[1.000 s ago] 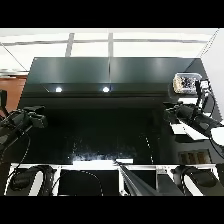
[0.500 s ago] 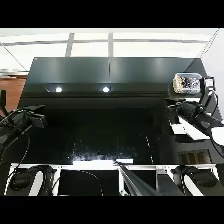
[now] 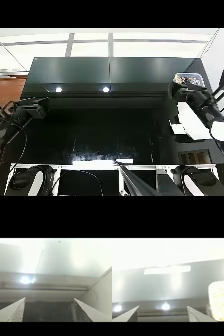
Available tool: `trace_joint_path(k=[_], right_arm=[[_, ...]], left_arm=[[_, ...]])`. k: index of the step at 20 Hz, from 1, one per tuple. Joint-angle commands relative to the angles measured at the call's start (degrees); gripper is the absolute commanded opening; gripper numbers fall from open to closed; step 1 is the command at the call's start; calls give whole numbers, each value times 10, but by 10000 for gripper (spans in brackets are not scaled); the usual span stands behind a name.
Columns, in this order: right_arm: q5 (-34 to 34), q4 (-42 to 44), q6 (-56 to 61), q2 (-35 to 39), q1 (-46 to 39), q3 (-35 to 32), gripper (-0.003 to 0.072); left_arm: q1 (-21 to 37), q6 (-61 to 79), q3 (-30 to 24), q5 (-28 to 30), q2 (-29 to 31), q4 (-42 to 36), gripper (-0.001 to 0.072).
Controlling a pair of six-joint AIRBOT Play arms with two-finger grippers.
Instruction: Fold the box and place the chain.
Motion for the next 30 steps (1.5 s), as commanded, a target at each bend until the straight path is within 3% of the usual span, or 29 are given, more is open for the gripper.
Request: trace_joint_path(k=[1,5,8,11,17,20,22,26,30], right_arm=[[96,-39,-3,-83,-24,35,720],[286,-190,107,-208,-121,185,720],[369,-324,177,-268,-233,332,720],[413,-408,243,-302,-357,422,720],[498,-407,288,-341,-562,433,720],[505,-347,256,-382,-621,435,720],[524,-276,205,-428,-642,451,720],[699,-144,-32,-537,-640,528,720],[713,-202,-97,-552,-623,522,720]], left_arm=[[-6,9,0,-22,-51,-43,711],[-39,29,2,-83,-101,-33,710],[-33,15,12,-111,-121,23,710],[-34,-24,16,-110,-129,60,709],[-34,-24,16,-110,-130,60,709],[-34,-24,16,-110,-130,60,710],[-34,-24,16,-117,-130,60,709],[-34,-24,16,-116,-130,60,709],[-34,-24,16,-116,-130,60,709]])
